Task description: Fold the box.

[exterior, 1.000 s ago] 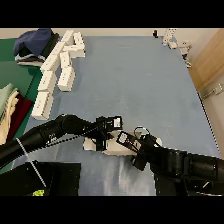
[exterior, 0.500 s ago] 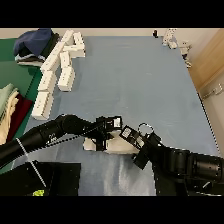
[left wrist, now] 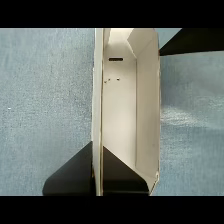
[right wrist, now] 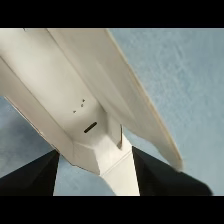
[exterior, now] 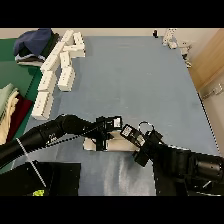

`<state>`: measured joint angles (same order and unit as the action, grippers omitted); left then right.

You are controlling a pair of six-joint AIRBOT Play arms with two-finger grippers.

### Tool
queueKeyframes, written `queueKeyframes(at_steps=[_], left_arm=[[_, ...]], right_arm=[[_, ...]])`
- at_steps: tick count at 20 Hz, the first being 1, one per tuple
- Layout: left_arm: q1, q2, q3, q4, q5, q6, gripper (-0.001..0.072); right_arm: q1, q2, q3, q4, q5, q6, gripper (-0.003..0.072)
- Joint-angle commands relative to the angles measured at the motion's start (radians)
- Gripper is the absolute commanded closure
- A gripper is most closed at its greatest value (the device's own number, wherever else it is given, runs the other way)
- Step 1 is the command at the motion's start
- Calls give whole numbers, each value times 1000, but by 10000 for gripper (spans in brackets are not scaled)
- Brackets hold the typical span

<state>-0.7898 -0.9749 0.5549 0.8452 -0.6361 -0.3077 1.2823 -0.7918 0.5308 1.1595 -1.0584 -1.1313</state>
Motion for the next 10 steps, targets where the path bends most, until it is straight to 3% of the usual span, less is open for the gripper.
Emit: queueKeyframes(at_steps=[1, 5, 10], left_arm=[[0, 0, 0, 0, 0, 0, 697], [0, 0, 0, 0, 0, 0, 697], [0, 0, 0, 0, 0, 0, 697]], right_arm=[[-44, 28, -29, -2, 85, -121, -34], [-236, 117, -108, 224, 246, -500, -34], [-608, 124, -166, 877, 295, -1426, -34]])
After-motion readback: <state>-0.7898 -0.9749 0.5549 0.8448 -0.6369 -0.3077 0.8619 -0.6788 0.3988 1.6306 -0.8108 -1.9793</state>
